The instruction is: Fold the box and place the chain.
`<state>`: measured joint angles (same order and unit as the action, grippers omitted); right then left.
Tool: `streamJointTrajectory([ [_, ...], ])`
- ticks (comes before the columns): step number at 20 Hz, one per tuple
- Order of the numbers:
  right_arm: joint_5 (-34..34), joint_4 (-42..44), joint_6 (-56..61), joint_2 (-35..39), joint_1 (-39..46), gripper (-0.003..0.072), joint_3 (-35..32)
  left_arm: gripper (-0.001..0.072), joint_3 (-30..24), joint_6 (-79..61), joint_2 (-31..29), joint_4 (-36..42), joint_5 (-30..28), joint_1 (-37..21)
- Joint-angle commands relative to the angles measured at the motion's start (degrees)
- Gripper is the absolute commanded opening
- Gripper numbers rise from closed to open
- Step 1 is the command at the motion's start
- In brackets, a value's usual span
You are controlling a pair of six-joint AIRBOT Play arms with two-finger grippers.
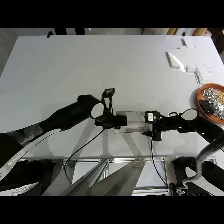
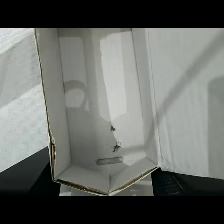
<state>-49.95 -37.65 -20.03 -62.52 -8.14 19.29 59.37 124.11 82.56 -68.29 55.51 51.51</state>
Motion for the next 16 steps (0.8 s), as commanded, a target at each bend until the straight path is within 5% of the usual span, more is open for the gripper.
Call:
streamJointTrajectory([
  [1,0.0,0.0,0.0,0.0,0.0,0.0336,0.0,0.0294,4.9,3.9,3.5,-2.8,3.9,1.6],
  [16,0.0,0.0,0.0,0.0,0.0,0.0336,0.0,0.0292,14.3,21.5,12.3,-13.7,14.2,5.3],
])
